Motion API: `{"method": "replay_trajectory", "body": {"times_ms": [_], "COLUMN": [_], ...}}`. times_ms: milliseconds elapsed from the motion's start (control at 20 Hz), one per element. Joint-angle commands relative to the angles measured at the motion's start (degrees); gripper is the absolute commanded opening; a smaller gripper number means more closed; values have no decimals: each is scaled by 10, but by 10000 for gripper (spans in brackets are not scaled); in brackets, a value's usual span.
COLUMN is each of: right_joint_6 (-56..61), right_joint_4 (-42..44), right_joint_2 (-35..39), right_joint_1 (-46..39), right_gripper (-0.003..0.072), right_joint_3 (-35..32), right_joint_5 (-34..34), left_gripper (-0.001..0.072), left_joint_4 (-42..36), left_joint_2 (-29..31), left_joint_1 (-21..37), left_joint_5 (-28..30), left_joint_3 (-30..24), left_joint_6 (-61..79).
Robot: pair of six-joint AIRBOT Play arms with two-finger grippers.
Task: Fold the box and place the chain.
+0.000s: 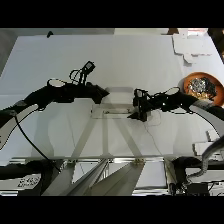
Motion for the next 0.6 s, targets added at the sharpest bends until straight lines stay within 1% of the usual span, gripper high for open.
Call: {"method": "replay_trajectory", "body": {"times_ms": [0, 150, 300, 450, 550], "right_joint_6": [0, 0, 0, 0, 0], "right_joint_4": [0, 0, 0, 0, 0], "right_joint_2": [0, 0, 0, 0, 0], "right_joint_1": [0, 0, 0, 0, 0], "right_gripper": [544, 544, 544, 544, 544], "right_joint_3": [0, 0, 0, 0, 0], "right_joint_5": [0, 0, 0, 0, 0], "left_gripper": [6, 5, 6, 6, 7], "left_joint_4": [-13, -13, -8, -8, 5], "left_joint_2": [-40, -45, -31, 11, 50], "left_joint_1": [0, 0, 11, 33, 49], "left_joint_5": [30, 20, 3, -30, -78], "left_joint_3": [0, 0, 0, 0, 0], "left_joint_6": [-43, -42, -42, -28, -5]}}
